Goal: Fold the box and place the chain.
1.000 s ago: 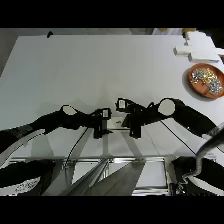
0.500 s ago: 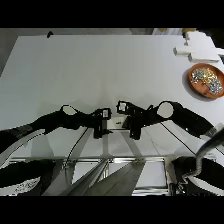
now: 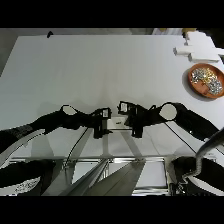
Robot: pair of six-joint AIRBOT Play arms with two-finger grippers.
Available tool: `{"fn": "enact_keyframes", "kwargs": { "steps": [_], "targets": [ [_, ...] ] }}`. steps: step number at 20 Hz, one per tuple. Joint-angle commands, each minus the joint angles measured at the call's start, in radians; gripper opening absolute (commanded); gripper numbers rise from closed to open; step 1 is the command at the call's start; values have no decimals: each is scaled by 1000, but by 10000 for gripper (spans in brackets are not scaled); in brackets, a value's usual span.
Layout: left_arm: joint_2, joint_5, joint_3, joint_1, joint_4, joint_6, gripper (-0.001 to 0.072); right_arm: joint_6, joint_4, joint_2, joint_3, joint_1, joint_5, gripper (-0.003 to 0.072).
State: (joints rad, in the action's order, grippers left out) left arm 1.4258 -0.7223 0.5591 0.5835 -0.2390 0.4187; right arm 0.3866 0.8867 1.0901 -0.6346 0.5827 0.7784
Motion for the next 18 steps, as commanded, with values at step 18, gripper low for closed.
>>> {"fn": "enact_keyframes", "kwargs": {
  "steps": [18],
  "targets": [
    [0, 0, 0, 0, -2, 3, 137, 1, 23, 5, 45, -98, 139, 17]
  ]
}}
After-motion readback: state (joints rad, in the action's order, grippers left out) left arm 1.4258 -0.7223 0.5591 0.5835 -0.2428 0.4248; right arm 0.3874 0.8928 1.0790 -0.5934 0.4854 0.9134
